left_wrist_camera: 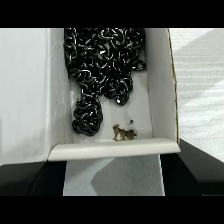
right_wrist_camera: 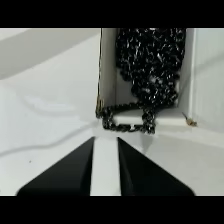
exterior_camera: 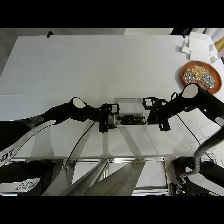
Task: Fold the box and place the chain.
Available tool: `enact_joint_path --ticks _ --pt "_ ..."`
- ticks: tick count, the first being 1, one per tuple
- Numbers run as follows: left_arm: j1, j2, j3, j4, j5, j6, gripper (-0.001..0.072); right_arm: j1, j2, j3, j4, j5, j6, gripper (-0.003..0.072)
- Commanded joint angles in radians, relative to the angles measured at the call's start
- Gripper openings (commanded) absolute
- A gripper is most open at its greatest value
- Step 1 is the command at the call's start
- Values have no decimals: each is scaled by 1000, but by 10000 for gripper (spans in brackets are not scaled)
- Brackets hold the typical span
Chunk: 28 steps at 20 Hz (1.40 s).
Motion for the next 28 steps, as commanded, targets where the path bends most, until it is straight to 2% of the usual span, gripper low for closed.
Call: enact_joint_path --ticks 1,7,13,18,28 --pt "0 1 0 0 0 0 273 1 0 0 -64 -2 2 205" --pt "0 1 0 0 0 0 273 1 -2 0 14 -73 2 202" --pt "0 1 0 0 1 0 273 1 -5 -9 67 -73 -2 200" --pt "0 1 0 0 0 0 273 3 -5 -29 62 -70 -1 158" --pt "0 1 0 0 0 0 273 2 1 -29 -16 -113 3 158"
